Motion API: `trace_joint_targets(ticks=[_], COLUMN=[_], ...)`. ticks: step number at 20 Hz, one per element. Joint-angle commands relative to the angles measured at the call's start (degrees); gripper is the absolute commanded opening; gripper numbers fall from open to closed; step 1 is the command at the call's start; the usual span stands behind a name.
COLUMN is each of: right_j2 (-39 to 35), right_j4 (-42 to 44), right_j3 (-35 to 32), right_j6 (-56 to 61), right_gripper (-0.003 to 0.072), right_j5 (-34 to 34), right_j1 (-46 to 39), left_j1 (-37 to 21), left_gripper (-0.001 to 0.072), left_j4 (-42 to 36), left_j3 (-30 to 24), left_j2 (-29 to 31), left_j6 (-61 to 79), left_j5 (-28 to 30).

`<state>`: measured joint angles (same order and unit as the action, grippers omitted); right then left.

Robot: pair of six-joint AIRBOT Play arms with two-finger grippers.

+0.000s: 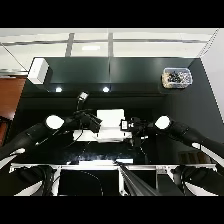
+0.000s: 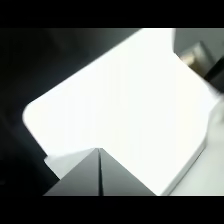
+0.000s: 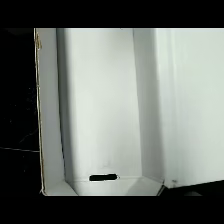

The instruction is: Fold the box and place the chain.

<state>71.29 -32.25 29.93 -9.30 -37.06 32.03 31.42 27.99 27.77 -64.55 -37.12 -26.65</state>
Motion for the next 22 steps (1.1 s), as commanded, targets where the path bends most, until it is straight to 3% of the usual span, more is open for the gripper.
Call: trace_joint_targets(ticks=[1, 3, 5, 8, 11, 14, 15, 16, 17, 22], right_j2=[0.04, 0.04, 0.04, 0.04, 0.04, 0.04, 0.04, 0.04, 0.04, 0.04], right_j4=[0.04, 0.04, 0.04, 0.04, 0.04, 0.04, 0.04, 0.04, 0.04, 0.04], right_j3=[0.0, 0.0, 0.0, 0.0, 0.0, 0.0, 0.0, 0.0, 0.0, 0.0], right_j6=[0.07, 0.07, 0.09, 0.07, 0.07, 0.07, 0.07, 0.07, 0.07, 0.07], right_gripper=[0.0476, 0.0476, 0.0476, 0.0477, 0.0476, 0.0476, 0.0477, 0.0477, 0.0476, 0.0476], right_j5=[0.04, 0.04, 0.04, 0.04, 0.04, 0.04, 0.04, 0.04, 0.04, 0.04], right_j1=[0.04, 0.04, 0.04, 0.04, 0.04, 0.04, 0.04, 0.04, 0.04, 0.04], left_j1=[-0.02, -0.37, -1.62, -6.67, -14.08, -18.16, -17.75, -16.92, -15.67, -7.08], left_gripper=[0.0028, 0.0028, 0.0028, 0.0028, 0.0028, 0.0048, 0.024, 0.0574, 0.0708, 0.0707], left_j4=[-0.94, 1.44, 8.55, 18.62, 23.67, 28.59, 30.16, 29.97, 28.63, 22.84], left_j3=[-0.07, 0.85, 3.34, 6.25, 6.36, 5.81, 4.92, 3.19, 1.46, -4.11], left_j2=[-4.37, -3.89, -2.16, 4.72, 13.62, 16.57, 16.41, 16.41, 16.35, 12.57], left_j6=[5.46, 5.44, 5.38, 5.2, 5.22, 10.16, 16.55, 22.56, 26.4, 30.14], left_j5=[-3.02, -2.01, -4.76, -12.04, -19.43, -32.79, -36.72, -37.59, -36.39, -17.73])
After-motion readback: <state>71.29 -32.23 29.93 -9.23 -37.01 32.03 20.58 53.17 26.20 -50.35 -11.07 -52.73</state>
